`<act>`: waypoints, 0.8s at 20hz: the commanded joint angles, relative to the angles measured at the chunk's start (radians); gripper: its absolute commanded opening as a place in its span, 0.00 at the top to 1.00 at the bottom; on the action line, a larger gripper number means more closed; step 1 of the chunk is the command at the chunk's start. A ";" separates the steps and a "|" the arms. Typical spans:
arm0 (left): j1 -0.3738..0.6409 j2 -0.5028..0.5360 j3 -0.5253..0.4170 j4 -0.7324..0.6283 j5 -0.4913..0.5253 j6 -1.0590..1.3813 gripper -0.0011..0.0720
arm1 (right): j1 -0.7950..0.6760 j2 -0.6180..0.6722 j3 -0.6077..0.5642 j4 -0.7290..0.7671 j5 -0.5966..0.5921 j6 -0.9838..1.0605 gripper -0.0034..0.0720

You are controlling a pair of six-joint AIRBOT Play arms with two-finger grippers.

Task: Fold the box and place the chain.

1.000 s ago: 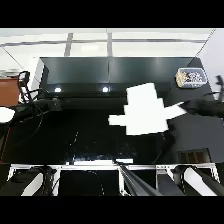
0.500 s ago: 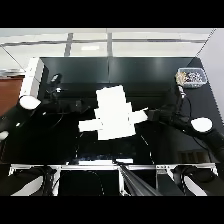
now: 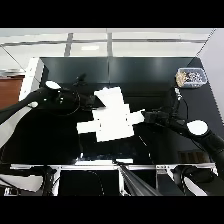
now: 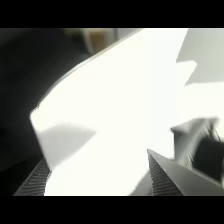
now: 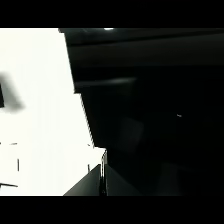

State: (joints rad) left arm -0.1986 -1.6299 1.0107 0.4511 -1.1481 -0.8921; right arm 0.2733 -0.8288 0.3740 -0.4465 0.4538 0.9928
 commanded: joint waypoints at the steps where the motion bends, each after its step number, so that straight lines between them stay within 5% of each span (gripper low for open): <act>1: -0.002 -0.105 0.092 0.015 -0.253 0.153 0.04 | 0.003 0.001 0.000 0.000 -0.002 0.001 0.93; 3: -0.001 -0.121 0.132 0.093 -0.252 0.157 0.04 | 0.003 0.001 0.000 0.000 -0.002 0.001 0.93; 4: -0.003 -0.122 0.143 0.093 -0.261 0.195 0.14 | 0.003 0.001 0.000 0.001 -0.002 0.001 0.93; 5: -0.007 -0.122 0.158 0.089 -0.295 0.257 0.44 | 0.003 0.001 0.000 0.000 -0.002 0.002 0.93; 6: -0.009 -0.122 0.173 0.093 -0.321 0.292 0.60 | 0.003 0.001 0.000 0.000 -0.002 0.001 0.93; 9: -0.020 -0.122 0.211 0.156 -0.342 0.326 0.79 | 0.003 0.001 0.000 -0.028 -0.002 0.000 0.93; 10: -0.024 -0.122 0.225 0.171 -0.336 0.326 0.95 | 0.003 0.001 0.000 -0.056 0.002 0.002 0.92; 11: -0.026 -0.122 0.237 0.168 -0.340 0.326 0.95 | 0.002 0.001 0.000 -0.068 0.008 0.002 0.60; 12: -0.028 -0.122 0.251 0.169 -0.345 0.326 0.95 | -0.006 0.001 0.004 -0.085 0.040 0.002 0.05; 16: -0.027 -0.097 0.297 0.171 -0.354 0.278 0.96 | -0.135 0.001 0.146 -0.348 0.456 0.043 0.01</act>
State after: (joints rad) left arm -0.2245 -1.7439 1.2785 0.6117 -1.4906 -0.5930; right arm 0.2070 -0.8280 0.4435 -0.6193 0.6395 1.0088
